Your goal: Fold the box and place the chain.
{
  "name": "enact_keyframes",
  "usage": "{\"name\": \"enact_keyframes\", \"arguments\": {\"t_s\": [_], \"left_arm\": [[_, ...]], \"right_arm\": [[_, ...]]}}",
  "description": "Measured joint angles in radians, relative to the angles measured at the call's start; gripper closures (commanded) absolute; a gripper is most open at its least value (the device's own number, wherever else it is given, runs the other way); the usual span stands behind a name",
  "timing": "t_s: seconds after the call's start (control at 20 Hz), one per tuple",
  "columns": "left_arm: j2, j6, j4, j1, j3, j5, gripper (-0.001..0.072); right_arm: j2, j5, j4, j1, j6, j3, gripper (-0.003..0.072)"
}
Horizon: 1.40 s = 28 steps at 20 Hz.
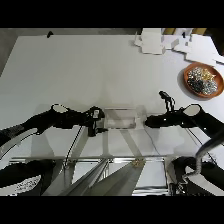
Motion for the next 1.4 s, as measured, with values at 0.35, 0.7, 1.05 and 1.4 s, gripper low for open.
{"name": "enact_keyframes", "arguments": {"t_s": [0.35, 0.7, 1.05, 1.4], "left_arm": [[0.000, 0.000, 0.000, 0.000, 0.000, 0.000, 0.0558], [0.000, 0.000, 0.000, 0.000, 0.000, 0.000, 0.0558], [0.000, 0.000, 0.000, 0.000, 0.000, 0.000, 0.0558], [0.000, 0.000, 0.000, 0.000, 0.000, 0.000, 0.0558]], "right_arm": [[0.070, 0.023, 0.014, 0.009, -0.012, 0.000, 0.0485], [0.100, 0.013, 0.074, 0.084, -0.013, 0.000, 0.0416], [0.132, 0.011, 0.089, 0.101, -0.012, 0.000, 0.0415], [0.137, -0.014, 0.110, 0.160, -0.007, 0.000, 0.0344]]}}
